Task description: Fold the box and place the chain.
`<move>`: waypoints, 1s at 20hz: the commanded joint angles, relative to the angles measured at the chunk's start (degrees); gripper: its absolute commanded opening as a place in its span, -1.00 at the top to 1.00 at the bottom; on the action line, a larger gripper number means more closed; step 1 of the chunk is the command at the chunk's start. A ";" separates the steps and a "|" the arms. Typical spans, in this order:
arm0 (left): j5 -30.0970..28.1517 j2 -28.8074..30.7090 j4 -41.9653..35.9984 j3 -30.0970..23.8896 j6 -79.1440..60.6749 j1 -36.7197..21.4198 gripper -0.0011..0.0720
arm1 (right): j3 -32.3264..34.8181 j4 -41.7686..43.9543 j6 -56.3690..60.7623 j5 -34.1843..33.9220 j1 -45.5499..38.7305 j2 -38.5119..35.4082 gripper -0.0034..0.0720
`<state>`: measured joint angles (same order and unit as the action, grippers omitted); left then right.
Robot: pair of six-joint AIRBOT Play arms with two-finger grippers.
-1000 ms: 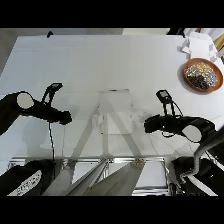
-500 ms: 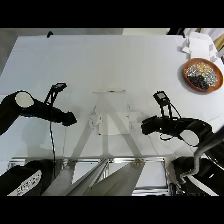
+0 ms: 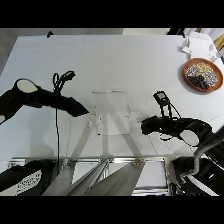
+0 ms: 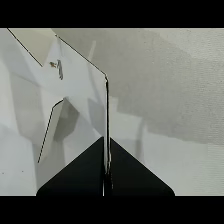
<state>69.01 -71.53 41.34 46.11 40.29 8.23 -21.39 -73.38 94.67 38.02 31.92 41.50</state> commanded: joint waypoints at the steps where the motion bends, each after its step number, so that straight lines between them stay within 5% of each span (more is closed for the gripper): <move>1: 5.73 -10.43 -10.05 8.83 -10.21 -0.04 -0.47 | 0.02 0.22 0.02 0.28 0.04 -0.07 0.86; 3: 5.60 -14.01 -10.01 11.26 -11.37 -0.04 -0.60 | 0.02 0.33 0.02 0.33 0.04 -0.04 0.86; 14: 2.75 -21.57 -10.88 11.41 -21.31 8.09 -0.54 | 0.02 0.39 0.04 0.31 0.04 -0.07 0.86; 17: 2.32 -21.59 -11.08 11.41 -25.05 9.01 0.13 | 0.02 0.39 0.04 0.33 0.04 -0.04 0.86; 19: 2.10 -21.59 -10.86 11.41 -26.60 8.79 0.89 | 0.02 0.52 0.04 0.33 0.04 -0.07 0.86; 20: 1.33 -21.57 -10.86 11.41 -27.41 8.61 0.94 | 0.02 0.55 0.04 0.33 0.04 -0.07 0.86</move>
<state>72.12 -92.82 30.20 57.45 15.92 16.62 -21.39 -72.86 94.70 38.13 31.94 41.47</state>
